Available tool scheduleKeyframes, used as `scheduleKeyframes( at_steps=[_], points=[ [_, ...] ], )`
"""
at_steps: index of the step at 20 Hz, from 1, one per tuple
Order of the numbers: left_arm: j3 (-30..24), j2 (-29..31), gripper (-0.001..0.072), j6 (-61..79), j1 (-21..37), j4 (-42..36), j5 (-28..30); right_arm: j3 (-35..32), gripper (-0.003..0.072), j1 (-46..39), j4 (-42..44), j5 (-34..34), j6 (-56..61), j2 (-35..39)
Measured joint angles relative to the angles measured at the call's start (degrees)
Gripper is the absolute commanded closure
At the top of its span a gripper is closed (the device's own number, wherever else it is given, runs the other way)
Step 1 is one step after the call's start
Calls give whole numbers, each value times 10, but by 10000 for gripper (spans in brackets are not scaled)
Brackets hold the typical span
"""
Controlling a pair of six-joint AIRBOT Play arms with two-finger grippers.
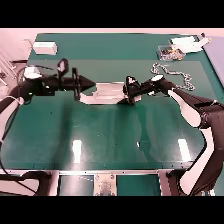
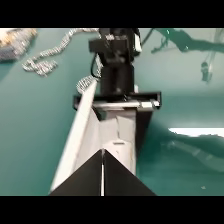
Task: Fold the box and place the chain.
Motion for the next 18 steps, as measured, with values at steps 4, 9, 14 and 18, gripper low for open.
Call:
scheduleKeyframes(
  at_steps=[4, 9, 14, 18],
  points=[
    [6, -51, 689, -2, -19, 7, 14, 0, 103, 0, 0, 0, 0, 0],
    [66, -110, 689, -10, -25, 0, 16, 0, 102, 0, 0, 0, 0, 0],
    [158, -173, 689, -35, -25, -3, 30, 0, 103, 0, 0, 0, 0, 0],
    [219, -216, 689, -55, -26, -4, 50, 0, 102, 0, 1, 0, 0, 0]
  ],
)
